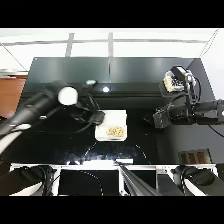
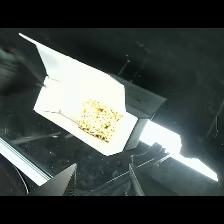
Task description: Fold the box and place the chain.
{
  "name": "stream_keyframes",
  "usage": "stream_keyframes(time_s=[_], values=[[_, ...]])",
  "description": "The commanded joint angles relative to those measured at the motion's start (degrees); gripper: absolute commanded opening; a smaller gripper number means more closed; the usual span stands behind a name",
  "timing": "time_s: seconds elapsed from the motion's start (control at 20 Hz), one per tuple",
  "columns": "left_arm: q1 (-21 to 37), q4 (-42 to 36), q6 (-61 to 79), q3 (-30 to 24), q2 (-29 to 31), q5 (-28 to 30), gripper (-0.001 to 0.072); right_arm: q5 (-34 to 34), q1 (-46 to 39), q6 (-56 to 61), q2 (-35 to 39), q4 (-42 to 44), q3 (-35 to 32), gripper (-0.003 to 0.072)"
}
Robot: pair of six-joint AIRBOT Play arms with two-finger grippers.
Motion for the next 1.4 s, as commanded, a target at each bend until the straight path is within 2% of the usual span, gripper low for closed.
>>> stream_keyframes(time_s=[0.0, 0.05, 0.1, 0.2, 0.3, 0.35, 0.4, 0.45, 0.55, 0.75, 0.9, 1.05, 1.35], values=[[10.8, -0.8, 13.9, -3.0, 9.5, -4.6, 0.0538, -0.1, -0.2, 0.0, 0.1, -1.0, 0.0, 0.0409], [15.6, -2.6, 15.8, -6.3, 12.0, -3.0, 0.0538, -0.2, -0.2, 0.0, 0.1, -1.9, 0.0, 0.0408], [20.4, -7.7, 20.0, -10.0, 13.7, -1.3, 0.0537, -0.7, -0.2, 0.0, 0.1, -2.9, 0.0, 0.0408], [28.2, -24.9, 36.9, -17.4, 14.3, -1.0, 0.0537, -2.6, -0.2, 0.0, 0.1, -3.1, 0.0, 0.0409], [31.3, -35.4, 55.0, -23.8, 14.2, -1.0, 0.0539, -4.5, -0.2, 0.0, 0.1, -3.0, 0.0, 0.0409], [31.6, -36.6, 62.3, -26.4, 14.2, -0.3, 0.0539, -4.8, -0.2, 0.0, 0.1, -3.0, 0.0, 0.0408], [31.4, -36.2, 65.9, -28.2, 14.2, 2.0, 0.0599, -4.6, -0.2, 0.0, 0.1, -3.1, 0.0, 0.0409], [31.1, -36.0, 70.6, -29.6, 14.2, 4.2, 0.0710, -4.3, -0.2, 0.0, 0.1, -3.0, 0.0, 0.0408], [30.3, -35.6, 81.4, -30.9, 14.2, 8.5, 0.0710, -4.3, -0.2, 0.1, 0.1, -3.1, 0.0, 0.0408], [26.9, -34.4, 103.1, -31.0, 14.0, 12.6, 0.0710, -4.6, -0.2, 0.5, 0.1, -3.0, 0.0, 0.0408], [24.4, -32.5, 104.0, -31.1, 12.1, 16.7, 0.0709, -4.6, -0.1, 0.9, 0.1, -2.8, 0.0, 0.0409], [22.3, -30.1, 105.5, -31.1, 8.0, 17.9, 0.0709, -4.7, -0.1, 0.9, 0.1, -2.8, 0.0, 0.0409], [18.9, -33.4, 107.9, -31.1, 2.9, 19.7, 0.0709, -4.7, -0.1, 2.2, 0.1, -2.6, 0.0, 0.0408]])
